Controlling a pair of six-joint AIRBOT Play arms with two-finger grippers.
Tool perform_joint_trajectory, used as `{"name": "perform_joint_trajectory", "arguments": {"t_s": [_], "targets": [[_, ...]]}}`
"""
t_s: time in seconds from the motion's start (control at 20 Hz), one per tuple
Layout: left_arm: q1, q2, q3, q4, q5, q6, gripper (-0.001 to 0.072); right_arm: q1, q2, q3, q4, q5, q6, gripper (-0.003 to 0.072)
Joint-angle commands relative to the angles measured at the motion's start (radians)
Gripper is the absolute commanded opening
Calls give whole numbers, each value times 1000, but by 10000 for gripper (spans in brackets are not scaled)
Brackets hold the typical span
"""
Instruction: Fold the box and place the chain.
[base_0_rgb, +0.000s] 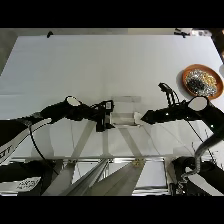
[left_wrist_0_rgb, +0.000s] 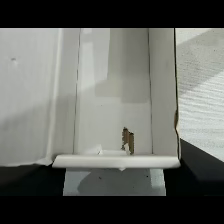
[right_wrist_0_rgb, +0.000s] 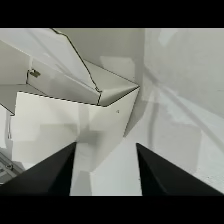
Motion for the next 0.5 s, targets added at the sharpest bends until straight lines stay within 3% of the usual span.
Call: {"name": "perform_joint_trajectory", "arguments": {"t_s": [0.0,0.25,0.35,0.45], "targets": [[0,0,0,0,0,0,394,10,0,1,15,-20,3,472],[0,0,0,0,0,0,394,108,-29,1,14,-92,58,489],[0,0,0,0,0,0,394,132,-33,1,-19,-134,139,549],[0,0,0,0,0,0,394,148,-33,3,-45,-167,186,549]]}}
